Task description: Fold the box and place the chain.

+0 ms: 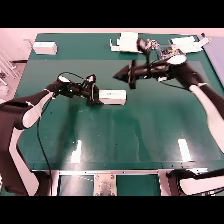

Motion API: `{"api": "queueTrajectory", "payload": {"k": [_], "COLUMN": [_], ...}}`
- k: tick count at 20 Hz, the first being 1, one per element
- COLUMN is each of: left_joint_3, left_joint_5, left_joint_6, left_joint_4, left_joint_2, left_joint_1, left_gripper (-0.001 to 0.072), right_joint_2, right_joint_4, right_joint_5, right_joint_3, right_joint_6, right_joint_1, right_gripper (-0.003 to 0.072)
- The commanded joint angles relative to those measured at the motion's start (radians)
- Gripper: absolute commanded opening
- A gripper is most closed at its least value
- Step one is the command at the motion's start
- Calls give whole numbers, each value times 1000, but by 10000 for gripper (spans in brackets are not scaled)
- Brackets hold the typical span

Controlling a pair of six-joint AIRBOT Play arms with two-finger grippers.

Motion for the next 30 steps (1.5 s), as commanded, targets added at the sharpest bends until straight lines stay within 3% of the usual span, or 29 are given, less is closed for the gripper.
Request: {"api": "queueTrajectory", "payload": {"k": [1,8,10,17,24,26,30], "left_joint_3": [0,0,7,2,2,-18,-153], "left_joint_5": [-1,0,-3,25,3,97,511], "left_joint_6": [2,2,-21,-235,-401,-462,-587], "left_joint_4": [2,-5,-20,-10,125,146,146], "left_joint_2": [0,0,3,167,407,456,519], "left_joint_1": [0,0,3,90,351,454,629], "left_gripper": [338,336,20,13,13,13,13], "right_joint_2": [164,363,383,433,450,451,451], "right_joint_4": [-27,-55,-55,-54,-54,-53,-45], "right_joint_5": [-41,-140,-142,-141,-140,-140,-141], "right_joint_3": [-46,-380,-436,-461,-461,-461,-465], "right_joint_6": [135,195,195,229,255,275,289], "right_joint_1": [-51,-145,-167,-193,-190,-188,-170], "right_gripper": [11,11,11,11,11,12,11]}}
